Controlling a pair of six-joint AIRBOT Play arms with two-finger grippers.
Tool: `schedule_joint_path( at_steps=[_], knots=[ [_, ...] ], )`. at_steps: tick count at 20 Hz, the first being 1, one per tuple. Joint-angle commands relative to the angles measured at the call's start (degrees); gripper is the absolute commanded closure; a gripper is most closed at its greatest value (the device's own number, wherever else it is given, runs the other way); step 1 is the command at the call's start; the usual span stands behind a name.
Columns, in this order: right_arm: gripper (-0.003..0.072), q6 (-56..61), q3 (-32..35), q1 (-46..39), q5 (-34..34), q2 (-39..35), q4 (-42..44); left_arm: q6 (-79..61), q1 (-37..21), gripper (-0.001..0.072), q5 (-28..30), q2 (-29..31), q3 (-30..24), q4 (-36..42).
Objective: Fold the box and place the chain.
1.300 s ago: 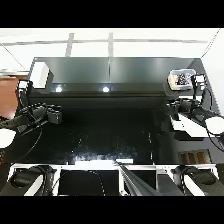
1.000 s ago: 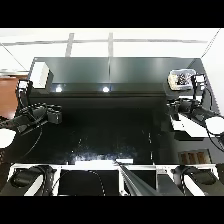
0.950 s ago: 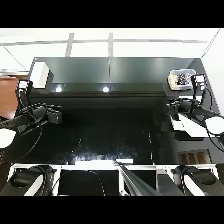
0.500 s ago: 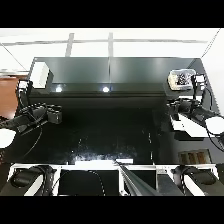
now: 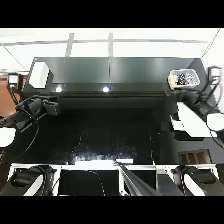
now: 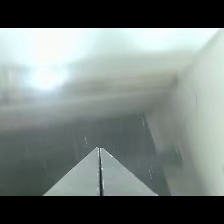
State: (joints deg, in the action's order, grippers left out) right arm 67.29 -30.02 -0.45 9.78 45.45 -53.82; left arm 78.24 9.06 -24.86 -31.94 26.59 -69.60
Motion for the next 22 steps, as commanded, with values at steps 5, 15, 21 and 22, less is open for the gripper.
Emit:
schedule_joint_path(
  at_steps=[5, 15, 21, 22],
  knots=[
    [-0.0032, 0.74, -21.99, -29.51, 16.68, 20.13, -3.43, 1.29, 0.13, -0.0008, 10.6, -4.24, 0.04, 1.51],
    [-0.0023, -1.03, -39.63, -56.78, 56.54, 39.54, -21.59, 1.22, 0.13, 0.0011, -0.74, -9.16, 0.02, 1.29],
    [0.0059, -16.81, -39.87, -56.22, 64.35, 44.63, -18.38, 1.27, 0.13, 0.0011, -0.87, -9.2, 0.02, 1.51],
    [0.0151, -17.0, -39.91, -56.22, 63.73, 44.63, -18.43, 1.27, 0.13, 0.0011, -0.96, -9.2, 0.02, 1.53]
  ],
)
